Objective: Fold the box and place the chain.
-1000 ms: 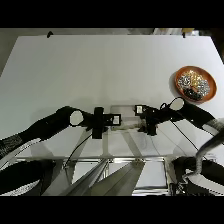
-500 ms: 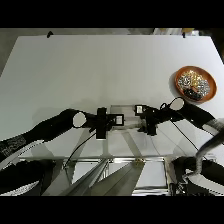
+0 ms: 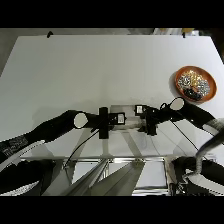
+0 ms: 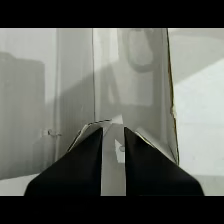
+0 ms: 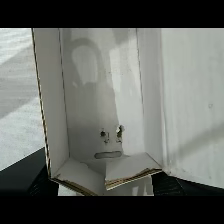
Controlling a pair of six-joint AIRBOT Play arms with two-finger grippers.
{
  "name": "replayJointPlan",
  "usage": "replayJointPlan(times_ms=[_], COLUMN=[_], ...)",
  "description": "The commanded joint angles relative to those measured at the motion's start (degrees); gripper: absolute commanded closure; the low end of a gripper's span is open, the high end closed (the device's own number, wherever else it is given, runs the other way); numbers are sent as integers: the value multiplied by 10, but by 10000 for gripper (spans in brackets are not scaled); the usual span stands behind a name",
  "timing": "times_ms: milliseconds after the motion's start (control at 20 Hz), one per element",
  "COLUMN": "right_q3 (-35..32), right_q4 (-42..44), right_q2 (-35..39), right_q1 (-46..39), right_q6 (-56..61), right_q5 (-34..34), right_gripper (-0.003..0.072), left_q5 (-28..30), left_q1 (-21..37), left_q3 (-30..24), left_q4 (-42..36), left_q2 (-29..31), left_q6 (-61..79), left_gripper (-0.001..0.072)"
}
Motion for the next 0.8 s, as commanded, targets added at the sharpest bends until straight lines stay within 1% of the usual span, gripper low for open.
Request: replayJointPlan(times_ms=[0, 50, 100, 300, 350, 400, 450, 750], right_q3=[0, 0, 0, 0, 0, 0, 0, 0], right_q4=[0, 0, 0, 0, 0, 0, 0, 0], right_q2=[0, 0, 0, 0, 0, 0, 0, 0], right_q1=[0, 0, 0, 0, 0, 0, 0, 0], right_q6=[0, 0, 0, 0, 0, 0, 0, 0], right_q5=[0, 0, 0, 0, 0, 0, 0, 0], right_gripper=[368, 368, 368, 368, 368, 368, 368, 368], left_q5=[7, 7, 7, 5, 4, 3, 2, 2], left_q1=[-3, -3, -3, -3, -3, -3, -3, -3], left_q3=[0, 0, 0, 0, 0, 0, 0, 0], left_q4=[-11, -11, -11, -11, -11, -11, -11, -10], left_q2=[-5, -4, -4, -4, -4, -4, -4, -3], left_q6=[0, 0, 0, 0, 0, 0, 0, 0], left_gripper=[554, 517, 424, 412, 361, 289, 266, 271])
